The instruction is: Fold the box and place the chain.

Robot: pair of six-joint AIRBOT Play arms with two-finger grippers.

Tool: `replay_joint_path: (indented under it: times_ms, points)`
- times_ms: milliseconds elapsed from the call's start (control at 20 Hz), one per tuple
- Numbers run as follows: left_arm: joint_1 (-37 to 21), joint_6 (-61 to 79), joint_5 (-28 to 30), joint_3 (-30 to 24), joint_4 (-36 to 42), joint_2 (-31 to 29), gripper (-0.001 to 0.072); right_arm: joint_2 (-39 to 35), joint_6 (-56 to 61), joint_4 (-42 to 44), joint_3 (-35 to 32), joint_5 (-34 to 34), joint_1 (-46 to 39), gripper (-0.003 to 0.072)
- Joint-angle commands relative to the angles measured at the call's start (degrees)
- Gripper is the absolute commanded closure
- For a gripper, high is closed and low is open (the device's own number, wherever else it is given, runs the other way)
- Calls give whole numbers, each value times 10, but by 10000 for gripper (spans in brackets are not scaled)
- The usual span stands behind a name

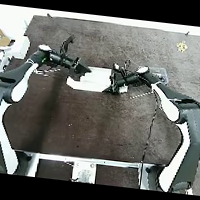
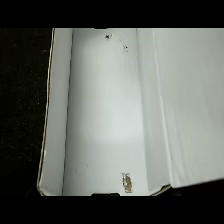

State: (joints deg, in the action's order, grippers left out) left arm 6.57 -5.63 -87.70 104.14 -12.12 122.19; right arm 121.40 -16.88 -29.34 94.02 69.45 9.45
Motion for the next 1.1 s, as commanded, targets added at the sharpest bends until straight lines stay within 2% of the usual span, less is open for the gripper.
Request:
replay_joint_path:
  times_ms: [0, 150, 250, 650, 1050]
  points:
    - [6, -13, 94, 0, -18, 0, 697, 0, 0, 0, 0, 0, 0, 259]
    - [6, -41, 174, 0, -68, 2, 697, 0, 0, 0, 0, 0, 0, 258]
    - [6, -62, 192, 0, -91, 8, 697, 0, 0, 0, 0, 0, 0, 259]
    - [9, -64, 175, 0, -149, 17, 697, 0, 0, 0, 0, 0, 0, 258]
    - [9, -53, 156, 0, -128, -6, 697, 0, 0, 0, 0, 0, 0, 259]
